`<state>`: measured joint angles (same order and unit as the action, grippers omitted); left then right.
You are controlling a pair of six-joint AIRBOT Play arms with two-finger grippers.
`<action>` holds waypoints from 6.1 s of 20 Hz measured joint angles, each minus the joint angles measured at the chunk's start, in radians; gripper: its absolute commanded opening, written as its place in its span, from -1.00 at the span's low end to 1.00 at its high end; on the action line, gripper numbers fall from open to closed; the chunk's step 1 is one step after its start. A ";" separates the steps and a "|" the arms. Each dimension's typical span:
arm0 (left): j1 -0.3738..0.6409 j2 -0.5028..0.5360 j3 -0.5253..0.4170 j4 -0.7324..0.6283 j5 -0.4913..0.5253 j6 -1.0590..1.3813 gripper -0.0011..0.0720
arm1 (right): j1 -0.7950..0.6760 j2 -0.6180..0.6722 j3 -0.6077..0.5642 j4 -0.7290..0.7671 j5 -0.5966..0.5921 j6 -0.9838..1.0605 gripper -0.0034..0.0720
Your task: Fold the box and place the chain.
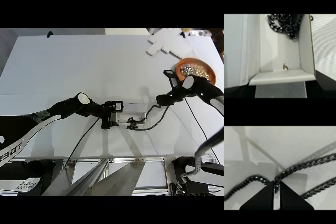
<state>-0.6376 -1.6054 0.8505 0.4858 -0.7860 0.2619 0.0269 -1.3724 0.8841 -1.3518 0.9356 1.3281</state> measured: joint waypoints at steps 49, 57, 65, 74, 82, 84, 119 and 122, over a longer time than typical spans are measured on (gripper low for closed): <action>0.000 0.000 0.000 0.000 0.000 0.000 -0.27 | 0.372 0.406 -0.150 0.314 0.026 -0.207 -0.43; 0.000 0.000 0.000 0.000 0.000 0.000 -0.27 | 0.082 0.375 0.039 0.311 0.183 -0.168 -0.43; 0.000 0.000 0.000 0.000 0.000 0.000 -0.27 | 0.108 0.152 0.058 0.207 0.178 -0.119 0.04; 0.000 0.000 0.000 0.000 0.000 0.000 -0.27 | 0.193 -0.009 0.058 0.048 0.151 -0.036 -0.17; 0.000 0.000 0.000 0.000 0.000 0.000 -0.27 | 0.198 -0.020 0.058 -0.034 0.101 0.003 -0.17; 0.000 0.000 0.000 0.000 0.000 0.000 -0.27 | 0.196 -0.021 0.058 -0.062 0.084 0.010 -0.16; 0.000 0.000 0.000 0.000 0.000 0.000 -0.27 | 0.201 -0.019 -0.040 -0.004 -0.066 0.052 -0.55; 0.000 0.000 0.000 0.000 0.000 0.000 -0.27 | 0.222 -0.019 -0.042 -0.027 -0.074 0.048 -0.86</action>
<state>-0.6376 -1.6054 0.8505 0.4862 -0.7864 0.2619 0.2489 -1.3914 0.8425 -1.3785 0.8619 1.3762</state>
